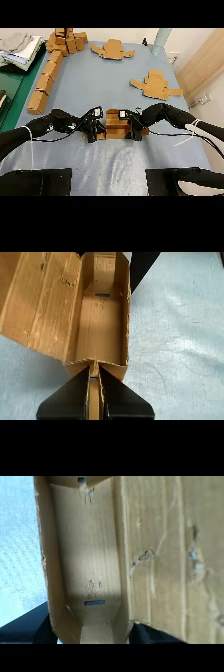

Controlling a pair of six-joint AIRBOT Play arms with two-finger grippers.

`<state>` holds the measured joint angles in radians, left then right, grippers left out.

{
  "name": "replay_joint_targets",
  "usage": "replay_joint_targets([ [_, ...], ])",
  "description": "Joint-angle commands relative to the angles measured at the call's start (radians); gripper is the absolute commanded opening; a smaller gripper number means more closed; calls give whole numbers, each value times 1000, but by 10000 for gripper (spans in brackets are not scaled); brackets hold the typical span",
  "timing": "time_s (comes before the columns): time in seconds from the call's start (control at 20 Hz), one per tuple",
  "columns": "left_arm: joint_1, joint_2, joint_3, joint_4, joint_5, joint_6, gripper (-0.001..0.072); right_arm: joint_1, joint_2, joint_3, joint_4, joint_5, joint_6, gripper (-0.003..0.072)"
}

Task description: Fold the box.

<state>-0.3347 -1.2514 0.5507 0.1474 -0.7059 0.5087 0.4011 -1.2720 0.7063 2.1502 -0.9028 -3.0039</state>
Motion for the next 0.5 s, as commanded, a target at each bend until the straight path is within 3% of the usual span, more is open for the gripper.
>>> replay_joint_targets([
  [0.0,-16,-11,3,-48,0,32,95,0,1,1,0,0,0,454],
  [0.15,-27,-13,3,-66,1,51,98,0,1,1,1,0,0,453],
  [0.2,-27,-13,3,-66,0,52,185,0,1,1,1,0,0,454],
  [0.25,-27,-13,3,-66,0,52,406,0,1,1,0,0,0,454],
  [0.3,-27,-13,3,-65,-2,52,537,0,1,1,0,0,0,454],
  [0.45,-27,-13,3,-58,-4,52,534,0,1,1,0,0,0,453],
])
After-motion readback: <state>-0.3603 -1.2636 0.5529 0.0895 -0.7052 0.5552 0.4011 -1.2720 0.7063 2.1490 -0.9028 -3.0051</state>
